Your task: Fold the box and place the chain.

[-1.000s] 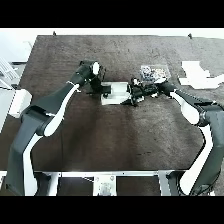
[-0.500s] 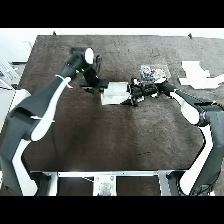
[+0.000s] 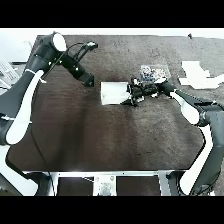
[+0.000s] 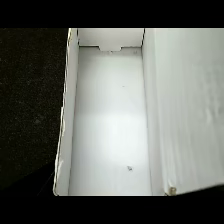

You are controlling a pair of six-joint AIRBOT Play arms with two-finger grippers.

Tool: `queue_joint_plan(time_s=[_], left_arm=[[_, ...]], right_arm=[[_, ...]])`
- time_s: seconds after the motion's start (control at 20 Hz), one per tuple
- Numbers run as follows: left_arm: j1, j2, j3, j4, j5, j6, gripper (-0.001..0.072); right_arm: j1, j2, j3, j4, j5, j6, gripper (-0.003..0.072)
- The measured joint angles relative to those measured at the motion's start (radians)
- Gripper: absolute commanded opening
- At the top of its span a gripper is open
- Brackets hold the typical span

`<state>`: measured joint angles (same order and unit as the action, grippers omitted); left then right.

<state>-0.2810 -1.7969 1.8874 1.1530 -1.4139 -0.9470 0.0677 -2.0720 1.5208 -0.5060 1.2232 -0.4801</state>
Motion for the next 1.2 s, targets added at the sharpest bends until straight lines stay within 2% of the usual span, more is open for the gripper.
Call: queue_joint_plan(time_s=[0.05,0.1,0.15,0.35,0.5,0.85,1.2], left_arm=[[0.015,0.001,-0.043,-0.035,0.031,0.119,0.049],[0.026,0.005,-0.085,-0.074,0.064,0.213,0.0553],[0.032,0.005,-0.134,-0.124,0.106,0.306,0.072],[0.048,-0.011,-0.315,-0.295,0.262,0.695,0.072],[0.05,-0.031,-0.387,-0.399,0.328,0.922,0.072],[0.052,-0.065,-0.429,-0.53,0.389,1.155,0.072],[0.087,-0.093,-0.433,-0.61,0.375,1.222,0.072]], right_arm=[[0.0,0.0,0.0,0.0,0.0,0.0,0.0435],[0.0,0.0,0.0,0.0,0.0,0.0,0.0435],[0.0,0.0,0.0,0.0,0.0,0.0,0.0435],[0.0,0.0,0.0,0.0,0.0,0.0,0.0435],[0.0,0.0,0.0,0.0,0.0,0.0,0.0435],[0.0,0.0,0.0,0.0,0.0,0.0,0.0435],[0.0,0.0,0.0,0.0,0.0,0.0,0.0435]])
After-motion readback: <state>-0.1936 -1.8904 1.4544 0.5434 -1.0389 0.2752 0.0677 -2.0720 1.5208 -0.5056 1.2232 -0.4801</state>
